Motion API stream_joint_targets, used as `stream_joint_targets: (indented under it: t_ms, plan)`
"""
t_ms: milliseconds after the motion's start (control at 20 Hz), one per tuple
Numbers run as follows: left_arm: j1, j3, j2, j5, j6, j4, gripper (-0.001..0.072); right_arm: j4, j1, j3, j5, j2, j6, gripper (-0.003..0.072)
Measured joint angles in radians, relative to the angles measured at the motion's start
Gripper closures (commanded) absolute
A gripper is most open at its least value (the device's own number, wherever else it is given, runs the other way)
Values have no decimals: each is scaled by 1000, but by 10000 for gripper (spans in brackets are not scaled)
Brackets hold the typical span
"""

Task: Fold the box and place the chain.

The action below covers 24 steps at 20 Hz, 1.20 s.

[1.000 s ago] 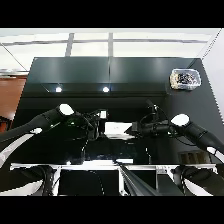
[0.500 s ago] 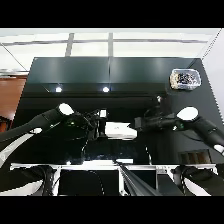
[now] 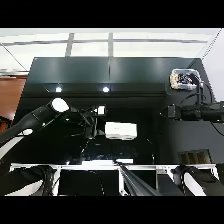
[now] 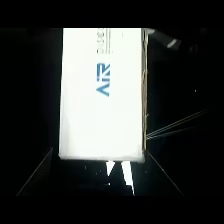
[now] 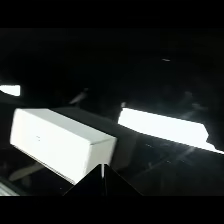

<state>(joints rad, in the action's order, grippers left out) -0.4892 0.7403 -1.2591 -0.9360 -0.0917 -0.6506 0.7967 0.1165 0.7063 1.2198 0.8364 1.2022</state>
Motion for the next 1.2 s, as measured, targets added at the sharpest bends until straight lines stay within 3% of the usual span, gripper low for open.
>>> stream_joint_targets:
  t_ms: [200,500,850,1200]
  plan:
    - [-107,127,-31,21,106,-9,-1,41,41,-4,-45,-12,6,666]
    - [-204,313,-195,12,264,-42,-1,67,54,-11,-74,-16,7,666]
    - [-229,360,-257,-68,377,-140,-1,75,56,-13,-84,-16,-2,666]
    - [-256,365,-264,-80,395,-208,-2,76,56,-13,-99,-16,-5,665]
